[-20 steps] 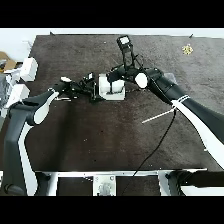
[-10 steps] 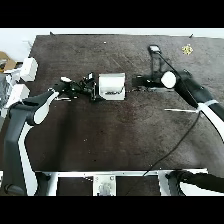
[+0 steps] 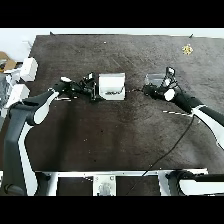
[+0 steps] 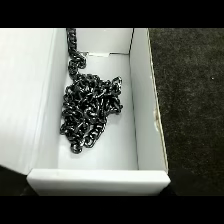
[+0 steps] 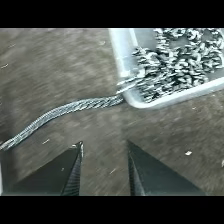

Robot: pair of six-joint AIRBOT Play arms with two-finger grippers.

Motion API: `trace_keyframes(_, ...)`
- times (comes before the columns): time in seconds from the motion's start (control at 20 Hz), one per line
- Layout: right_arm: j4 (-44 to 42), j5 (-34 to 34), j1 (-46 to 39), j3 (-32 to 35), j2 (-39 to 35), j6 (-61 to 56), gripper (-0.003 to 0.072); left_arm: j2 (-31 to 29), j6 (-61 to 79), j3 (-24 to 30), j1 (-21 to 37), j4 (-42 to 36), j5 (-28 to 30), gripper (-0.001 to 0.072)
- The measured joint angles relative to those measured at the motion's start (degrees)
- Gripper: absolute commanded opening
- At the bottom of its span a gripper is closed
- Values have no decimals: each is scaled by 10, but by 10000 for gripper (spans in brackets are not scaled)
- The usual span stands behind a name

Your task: Fold the box and place the chain.

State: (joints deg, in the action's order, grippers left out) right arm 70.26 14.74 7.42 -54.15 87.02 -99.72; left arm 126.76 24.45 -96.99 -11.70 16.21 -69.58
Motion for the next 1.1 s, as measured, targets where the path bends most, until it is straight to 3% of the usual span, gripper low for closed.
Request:
trace_keyframes(0.3,-35,-42,-4,-38,60,-4,312,0,0,0,0,0,0,227)
trace_keyframes(0.35,-39,-44,-5,-41,64,-4,226,0,0,0,0,0,0,227)
trace_keyframes(0.4,-43,-49,-5,-44,68,-4,197,0,0,0,0,0,0,227)
trace_keyframes(0.7,-67,-74,-5,-50,77,-6,171,0,0,0,0,0,0,227)
trace_keyframes(0.75,-73,-77,-5,-50,80,-6,79,0,0,0,0,0,0,227)
trace_keyframes(0.8,-78,-78,-5,-50,84,-6,78,0,0,0,0,0,0,227)
trace_keyframes(0.85,-84,-79,-5,-51,88,-6,6,0,0,0,0,0,0,227)
trace_keyframes(1.1,-90,-73,6,-51,70,-3,2,0,0,0,0,-1,0,227)
